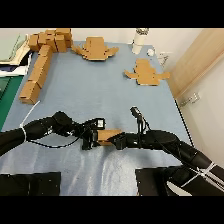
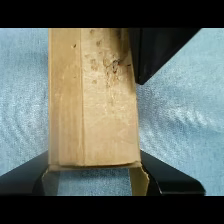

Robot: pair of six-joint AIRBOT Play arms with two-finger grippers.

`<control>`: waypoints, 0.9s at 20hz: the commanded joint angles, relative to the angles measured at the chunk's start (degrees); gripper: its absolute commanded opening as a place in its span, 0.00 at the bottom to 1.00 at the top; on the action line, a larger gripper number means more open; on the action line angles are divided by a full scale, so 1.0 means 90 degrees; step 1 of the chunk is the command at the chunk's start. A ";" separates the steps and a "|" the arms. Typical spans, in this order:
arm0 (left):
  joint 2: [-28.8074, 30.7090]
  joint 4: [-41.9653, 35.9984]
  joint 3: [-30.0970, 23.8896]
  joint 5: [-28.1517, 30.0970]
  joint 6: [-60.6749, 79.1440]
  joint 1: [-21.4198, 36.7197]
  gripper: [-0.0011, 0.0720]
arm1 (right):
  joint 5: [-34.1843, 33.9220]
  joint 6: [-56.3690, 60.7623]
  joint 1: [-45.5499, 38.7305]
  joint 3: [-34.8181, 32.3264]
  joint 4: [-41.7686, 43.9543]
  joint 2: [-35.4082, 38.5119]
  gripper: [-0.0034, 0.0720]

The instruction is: Fold the box.

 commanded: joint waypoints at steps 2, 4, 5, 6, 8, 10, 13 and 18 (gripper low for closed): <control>0.0000 0.0002 0.0005 0.0002 0.0000 0.0002 0.67 | 0.0032 0.0049 -0.0002 -0.0005 -0.0012 -0.0323 0.05; 0.0000 0.0002 0.0005 0.0002 0.0000 0.0002 0.67 | -0.0017 0.0049 -0.0002 -0.0005 -0.0012 -0.0469 0.05; 0.0000 0.0000 0.0005 0.0002 0.0000 0.0002 0.67 | -0.0034 0.0049 0.0000 -0.0005 -0.0012 -0.0495 0.05; 0.0000 0.0002 0.0005 0.0002 0.0000 0.0002 0.66 | -0.0044 0.0049 0.0000 -0.0005 -0.0012 -0.0512 0.05; 0.0000 0.0002 0.0005 0.0002 0.0000 0.0002 0.66 | -0.0066 0.0049 0.0000 -0.0005 -0.0012 -0.0532 0.05; 0.0000 0.0000 0.0005 0.0002 0.0000 0.0002 0.67 | -0.0063 0.0049 0.0000 -0.0005 -0.0012 -0.0529 0.05; 0.0000 0.0002 0.0005 0.0002 0.0000 0.0002 0.66 | -0.0100 0.0049 -0.0002 0.0024 -0.0007 -0.0410 0.05; 0.0000 0.0002 0.0005 0.0002 0.0000 0.0002 0.67 | 0.0097 0.0396 -0.0109 0.0036 -0.0401 0.0177 0.05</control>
